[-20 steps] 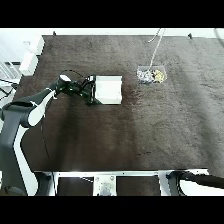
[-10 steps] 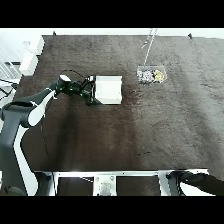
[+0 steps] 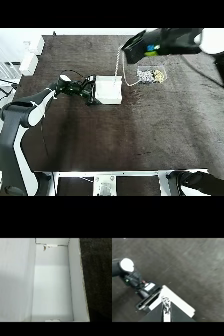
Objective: Fold the box and place the chain.
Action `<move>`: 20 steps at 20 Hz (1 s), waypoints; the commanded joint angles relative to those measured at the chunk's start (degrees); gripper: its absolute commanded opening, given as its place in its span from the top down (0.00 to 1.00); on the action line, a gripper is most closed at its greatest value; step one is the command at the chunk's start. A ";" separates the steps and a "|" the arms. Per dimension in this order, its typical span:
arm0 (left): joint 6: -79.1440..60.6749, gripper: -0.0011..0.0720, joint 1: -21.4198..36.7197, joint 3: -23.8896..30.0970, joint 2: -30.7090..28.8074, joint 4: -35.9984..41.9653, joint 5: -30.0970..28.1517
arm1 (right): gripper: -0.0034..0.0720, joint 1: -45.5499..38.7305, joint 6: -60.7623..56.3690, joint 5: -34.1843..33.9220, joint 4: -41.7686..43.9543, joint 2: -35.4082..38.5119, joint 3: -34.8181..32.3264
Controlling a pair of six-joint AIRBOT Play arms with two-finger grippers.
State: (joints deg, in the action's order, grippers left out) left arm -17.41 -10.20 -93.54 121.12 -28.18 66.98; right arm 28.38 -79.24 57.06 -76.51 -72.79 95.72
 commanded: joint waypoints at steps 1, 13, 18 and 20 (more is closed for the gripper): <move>0.00 0.44 0.07 -0.02 -0.04 -0.02 0.07 | 0.95 1.05 -0.39 -8.39 3.56 -1.77 -5.97; 0.00 0.44 0.07 -0.02 -0.02 -0.02 0.07 | 0.95 1.05 -0.44 -19.15 10.54 -19.34 -10.62; 0.00 0.44 0.07 -0.02 -0.04 -0.02 0.07 | 0.94 0.92 -0.66 -19.32 10.51 -28.44 -12.37; 0.00 0.44 0.07 -0.02 -0.02 -0.02 0.07 | 0.56 0.31 -0.63 -17.18 10.32 -28.61 -12.39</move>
State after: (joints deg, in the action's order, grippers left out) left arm -17.41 -10.20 -93.54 121.12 -28.18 67.05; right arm 29.19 -79.83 38.35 -66.13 -98.96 83.79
